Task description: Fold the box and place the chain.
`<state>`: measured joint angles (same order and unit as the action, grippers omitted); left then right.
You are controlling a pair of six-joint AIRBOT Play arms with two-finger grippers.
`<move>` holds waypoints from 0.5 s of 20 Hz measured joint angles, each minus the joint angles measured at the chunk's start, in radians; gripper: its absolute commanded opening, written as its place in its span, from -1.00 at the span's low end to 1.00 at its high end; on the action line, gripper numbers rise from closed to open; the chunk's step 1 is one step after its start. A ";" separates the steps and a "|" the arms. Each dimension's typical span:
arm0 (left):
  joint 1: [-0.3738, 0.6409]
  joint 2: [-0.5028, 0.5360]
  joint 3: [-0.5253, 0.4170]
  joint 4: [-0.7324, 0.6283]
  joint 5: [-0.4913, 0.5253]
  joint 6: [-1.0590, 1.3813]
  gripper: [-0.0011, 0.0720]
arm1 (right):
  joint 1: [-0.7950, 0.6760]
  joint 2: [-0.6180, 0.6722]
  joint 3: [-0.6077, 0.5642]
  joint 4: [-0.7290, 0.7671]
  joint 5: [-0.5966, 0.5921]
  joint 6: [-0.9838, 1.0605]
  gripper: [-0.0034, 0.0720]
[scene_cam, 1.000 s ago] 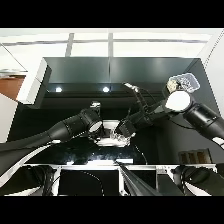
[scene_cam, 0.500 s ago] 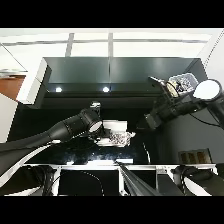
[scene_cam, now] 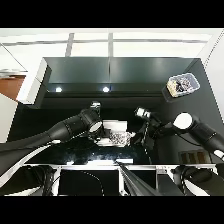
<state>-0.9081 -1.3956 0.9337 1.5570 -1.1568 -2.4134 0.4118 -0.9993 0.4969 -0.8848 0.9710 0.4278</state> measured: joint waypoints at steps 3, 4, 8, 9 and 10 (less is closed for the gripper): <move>0.000 0.000 0.000 0.000 0.000 0.000 -0.89 | 0.056 -0.006 -0.026 0.016 -0.114 -0.175 0.99; 0.000 0.000 0.000 0.000 0.000 0.000 -0.89 | 0.066 -0.013 -0.030 0.025 -0.139 -0.217 0.99; 0.000 0.000 0.000 0.001 0.000 0.000 -0.89 | 0.088 -0.050 -0.038 0.096 -0.189 -0.358 1.00; 0.000 0.000 0.000 0.001 0.000 0.000 -0.89 | 0.091 -0.058 -0.039 0.113 -0.197 -0.388 0.99; 0.000 0.000 0.000 0.001 0.000 0.000 -0.89 | 0.092 -0.067 -0.039 0.129 -0.201 -0.412 0.99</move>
